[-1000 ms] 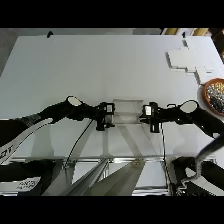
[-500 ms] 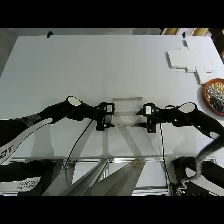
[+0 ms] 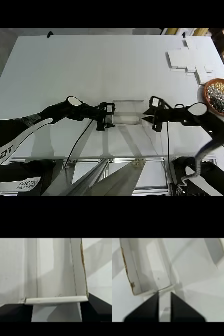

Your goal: Fold the box and place the chain.

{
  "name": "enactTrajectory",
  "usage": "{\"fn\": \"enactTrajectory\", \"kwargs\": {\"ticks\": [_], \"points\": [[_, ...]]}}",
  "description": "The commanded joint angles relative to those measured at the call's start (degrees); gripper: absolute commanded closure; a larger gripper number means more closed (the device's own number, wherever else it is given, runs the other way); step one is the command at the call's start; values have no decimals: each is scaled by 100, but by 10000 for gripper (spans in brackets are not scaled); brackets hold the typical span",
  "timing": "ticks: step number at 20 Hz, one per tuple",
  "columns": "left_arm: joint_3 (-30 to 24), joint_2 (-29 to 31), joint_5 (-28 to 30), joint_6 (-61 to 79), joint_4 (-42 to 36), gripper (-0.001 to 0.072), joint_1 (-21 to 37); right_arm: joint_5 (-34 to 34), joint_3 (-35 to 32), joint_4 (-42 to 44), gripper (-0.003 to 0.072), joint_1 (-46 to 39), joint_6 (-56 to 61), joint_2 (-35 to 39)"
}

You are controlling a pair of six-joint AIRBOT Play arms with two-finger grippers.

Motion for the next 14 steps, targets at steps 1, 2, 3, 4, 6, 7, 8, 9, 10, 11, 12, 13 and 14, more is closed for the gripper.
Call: {"fn": "enactTrajectory", "kwargs": {"ticks": [1,2,3,4,6,7,8,9,10,11,12,13,14], "points": [[-2,0,-2,17,22,700,0,22,-2,-544,672,-505,2258,831],[-2,0,-2,17,22,700,0,-20,-2,-514,672,-612,2549,973],[-2,0,-2,17,22,700,0,-138,-2,-505,671,-702,2909,1029],[-2,0,-2,17,22,700,0,-328,-2,-531,671,-767,3368,1003],[-2,0,-2,17,22,700,0,-608,-2,-638,671,-968,4470,807],[-2,0,-2,17,22,700,0,-625,-2,-691,672,-1113,4940,660],[-2,0,-2,17,22,700,0,-590,-2,-767,672,-1255,5309,503],[-2,0,-2,17,22,700,0,-527,-2,-885,672,-1405,5641,308],[-2,0,-2,17,22,700,0,-490,-2,-977,672,-1495,5910,133],[-2,0,-2,17,22,700,0,-411,-2,-1029,672,-1515,6076,-55],[-2,0,-2,17,22,700,0,-269,-2,-1012,672,-1513,6151,-247],[-2,0,-2,17,22,700,0,-111,-2,-935,672,-1513,6183,-415],[-2,0,-2,17,22,700,0,66,-2,-833,672,-1513,6183,-575]]}}
